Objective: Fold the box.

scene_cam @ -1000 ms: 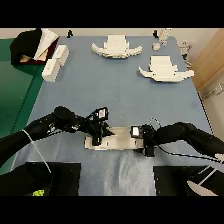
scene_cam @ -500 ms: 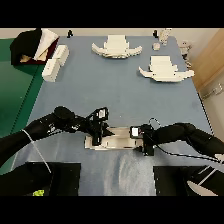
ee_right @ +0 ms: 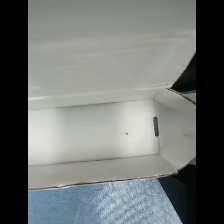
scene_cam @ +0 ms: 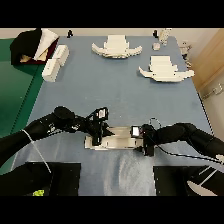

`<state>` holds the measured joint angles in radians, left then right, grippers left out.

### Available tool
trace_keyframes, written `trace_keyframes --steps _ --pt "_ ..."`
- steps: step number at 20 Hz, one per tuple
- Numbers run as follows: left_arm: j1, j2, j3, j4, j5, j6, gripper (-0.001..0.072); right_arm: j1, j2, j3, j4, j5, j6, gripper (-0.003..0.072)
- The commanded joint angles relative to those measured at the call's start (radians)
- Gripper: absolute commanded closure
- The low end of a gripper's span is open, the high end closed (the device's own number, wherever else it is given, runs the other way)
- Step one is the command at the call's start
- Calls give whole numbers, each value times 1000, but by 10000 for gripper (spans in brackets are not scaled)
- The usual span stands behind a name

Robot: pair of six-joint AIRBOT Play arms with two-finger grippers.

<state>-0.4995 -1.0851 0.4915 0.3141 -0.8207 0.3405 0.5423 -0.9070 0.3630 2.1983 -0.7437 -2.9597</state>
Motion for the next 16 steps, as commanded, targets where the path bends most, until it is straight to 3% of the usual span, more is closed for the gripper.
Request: trace_keyframes --steps 1,3,4,16 --pt "0 0 1 1 0 0 695 0 -4 -6 2 6 3 90" --pt "0 0 1 0 0 0 695 0 -10 -7 2 6 3 109" --pt "0 0 1 0 0 0 695 0 -10 -7 2 7 2 176" --pt "0 0 1 0 0 0 695 1 -9 -5 -3 9 2 172"
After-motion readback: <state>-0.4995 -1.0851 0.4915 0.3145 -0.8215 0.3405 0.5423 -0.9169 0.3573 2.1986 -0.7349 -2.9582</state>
